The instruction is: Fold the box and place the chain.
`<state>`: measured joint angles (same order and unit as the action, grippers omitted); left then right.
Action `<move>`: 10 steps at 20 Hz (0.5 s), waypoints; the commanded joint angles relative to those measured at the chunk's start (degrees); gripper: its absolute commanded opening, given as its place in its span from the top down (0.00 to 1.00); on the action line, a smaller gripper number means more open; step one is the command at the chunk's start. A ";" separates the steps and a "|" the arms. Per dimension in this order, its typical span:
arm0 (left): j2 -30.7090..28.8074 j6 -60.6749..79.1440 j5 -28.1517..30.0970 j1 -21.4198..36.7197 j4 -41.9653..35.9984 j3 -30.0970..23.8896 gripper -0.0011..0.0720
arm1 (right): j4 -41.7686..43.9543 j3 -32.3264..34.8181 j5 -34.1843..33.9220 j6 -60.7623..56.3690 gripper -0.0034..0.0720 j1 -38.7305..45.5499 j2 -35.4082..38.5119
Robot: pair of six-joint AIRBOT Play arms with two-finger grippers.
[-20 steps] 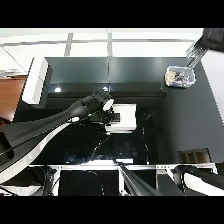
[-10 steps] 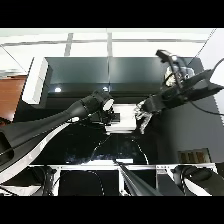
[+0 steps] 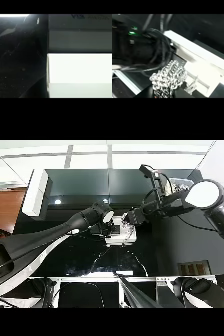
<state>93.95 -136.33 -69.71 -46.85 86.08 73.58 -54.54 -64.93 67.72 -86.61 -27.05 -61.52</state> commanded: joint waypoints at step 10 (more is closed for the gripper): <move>-0.02 0.02 0.02 0.02 0.02 0.02 0.95 | -2.60 -6.86 4.09 -0.11 0.94 3.48 -0.39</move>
